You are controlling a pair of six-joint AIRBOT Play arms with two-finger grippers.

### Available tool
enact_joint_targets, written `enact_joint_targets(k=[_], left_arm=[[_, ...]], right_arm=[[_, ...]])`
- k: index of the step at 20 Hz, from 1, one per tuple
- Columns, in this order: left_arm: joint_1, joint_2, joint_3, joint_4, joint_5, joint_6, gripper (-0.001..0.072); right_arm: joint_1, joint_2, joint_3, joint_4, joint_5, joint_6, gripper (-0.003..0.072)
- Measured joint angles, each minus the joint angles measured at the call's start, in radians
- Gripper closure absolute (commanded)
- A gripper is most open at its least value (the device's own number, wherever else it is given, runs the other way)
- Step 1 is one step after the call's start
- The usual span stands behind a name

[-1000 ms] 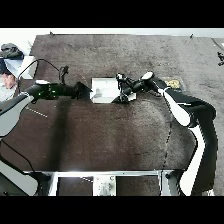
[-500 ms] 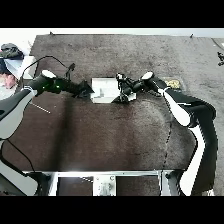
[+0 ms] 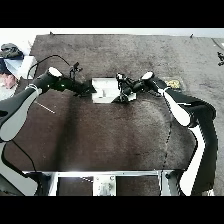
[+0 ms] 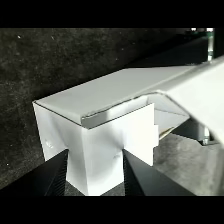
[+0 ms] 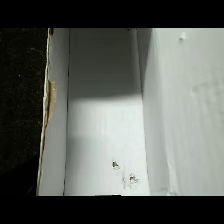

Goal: Fold the box and place the chain.

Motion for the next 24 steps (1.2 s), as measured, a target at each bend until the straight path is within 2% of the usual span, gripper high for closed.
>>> enact_joint_targets(k=[8, 14, 21, 24], left_arm=[[-0.072, 0.0, 0.054, 0.231, 0.042, -0.243, 0.0349], [-0.118, -0.008, 0.071, 0.338, 0.07, -0.388, 0.0358], [-0.183, -0.067, 0.216, 0.55, -0.043, -0.56, 0.0367], [-0.205, -0.078, 0.249, 0.644, -0.077, -0.63, 0.0367]], right_arm=[[0.0, 0.0, 0.0, 0.0, 0.0, 0.0, 0.042], [0.0, 0.0, 0.0, 0.0, 0.0, 0.0, 0.042], [0.0, 0.0, 0.0, 0.0, 0.0, 0.0, 0.042], [0.0, 0.0, 0.0, 0.0, 0.0, 0.0, 0.042]])
